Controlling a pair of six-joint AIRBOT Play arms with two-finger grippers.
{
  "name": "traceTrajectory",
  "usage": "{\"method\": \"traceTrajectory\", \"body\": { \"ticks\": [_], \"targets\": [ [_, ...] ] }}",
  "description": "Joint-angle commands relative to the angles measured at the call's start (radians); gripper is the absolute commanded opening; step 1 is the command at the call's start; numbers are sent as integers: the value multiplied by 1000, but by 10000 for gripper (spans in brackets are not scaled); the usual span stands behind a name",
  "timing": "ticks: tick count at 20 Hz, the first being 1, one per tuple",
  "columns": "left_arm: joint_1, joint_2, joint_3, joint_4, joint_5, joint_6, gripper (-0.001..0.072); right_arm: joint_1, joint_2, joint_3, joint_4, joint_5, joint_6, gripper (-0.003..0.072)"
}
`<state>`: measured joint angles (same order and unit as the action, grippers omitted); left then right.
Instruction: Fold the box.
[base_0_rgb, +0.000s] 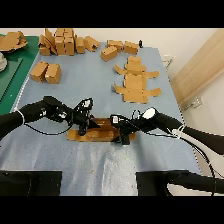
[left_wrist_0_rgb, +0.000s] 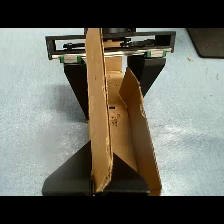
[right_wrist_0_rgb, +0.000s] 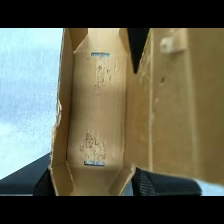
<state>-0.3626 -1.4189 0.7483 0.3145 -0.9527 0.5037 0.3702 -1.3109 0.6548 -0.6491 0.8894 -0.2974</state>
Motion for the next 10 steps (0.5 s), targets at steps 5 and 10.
{"method": "traceTrajectory", "body": {
  "ticks": [5,10],
  "targets": [
    [1,0,1,0,0,0,13,2,-1,0,-18,-5,1,572],
    [1,0,1,0,0,0,12,5,-1,0,14,-8,1,572]
  ]
}}
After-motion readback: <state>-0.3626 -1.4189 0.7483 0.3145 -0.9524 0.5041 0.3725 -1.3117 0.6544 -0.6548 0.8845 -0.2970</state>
